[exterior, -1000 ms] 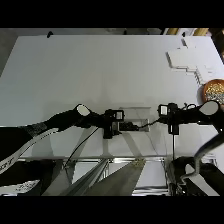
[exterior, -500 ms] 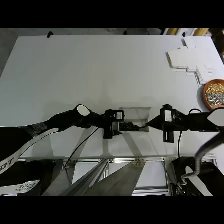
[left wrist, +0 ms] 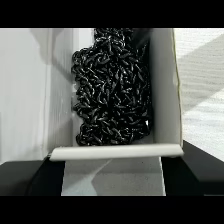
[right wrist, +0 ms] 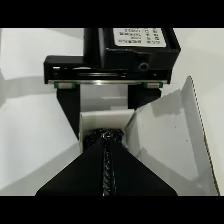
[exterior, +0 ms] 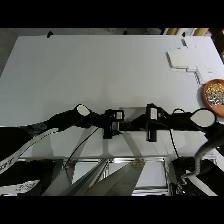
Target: Fold the box and place the chain.
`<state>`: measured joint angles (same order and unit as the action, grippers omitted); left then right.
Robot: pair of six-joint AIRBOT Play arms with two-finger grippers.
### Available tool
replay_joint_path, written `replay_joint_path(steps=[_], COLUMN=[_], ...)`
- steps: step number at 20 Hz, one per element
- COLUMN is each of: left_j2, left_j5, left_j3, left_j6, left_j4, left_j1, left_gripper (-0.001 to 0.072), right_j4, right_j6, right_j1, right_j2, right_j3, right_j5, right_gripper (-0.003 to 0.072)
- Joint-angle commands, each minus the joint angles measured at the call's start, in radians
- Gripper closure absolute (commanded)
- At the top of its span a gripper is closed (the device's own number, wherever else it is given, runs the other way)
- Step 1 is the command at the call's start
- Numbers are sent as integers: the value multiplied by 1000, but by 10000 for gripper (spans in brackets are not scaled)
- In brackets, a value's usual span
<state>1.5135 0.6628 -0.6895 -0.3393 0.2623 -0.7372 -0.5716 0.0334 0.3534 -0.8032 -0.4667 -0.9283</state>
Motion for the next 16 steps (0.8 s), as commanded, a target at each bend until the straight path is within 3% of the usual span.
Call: replay_joint_path(steps=[1, 2, 5, 9, 10, 12, 16], left_j2=[0, 0, 0, 0, 0, 0, 0], left_j5=[0, 0, 0, 0, 0, 0, 0], left_j3=[0, 0, -1, -1, -1, 0, 0], left_j6=[0, 0, 0, 0, 0, 0, 0], left_j4=[0, 0, 0, 0, 0, 0, 0], left_j1=[0, 0, 0, 0, 0, 0, 0], left_gripper=[456, 456, 456, 456, 456, 456, 456], right_j4=[-19, -38, -149, -219, -222, -298, -509], right_j6=[-8, -7, -8, -64, -86, -90, -77], right_j1=[24, 24, 16, -146, -210, -328, -433], right_j2=[-58, -52, -13, 39, 48, 50, 18], right_j3=[0, -4, -62, -137, -140, -140, -133], right_j5=[69, 85, 54, -151, -204, -285, -215], right_gripper=[549, 487, 487, 488, 493, 586, 587])
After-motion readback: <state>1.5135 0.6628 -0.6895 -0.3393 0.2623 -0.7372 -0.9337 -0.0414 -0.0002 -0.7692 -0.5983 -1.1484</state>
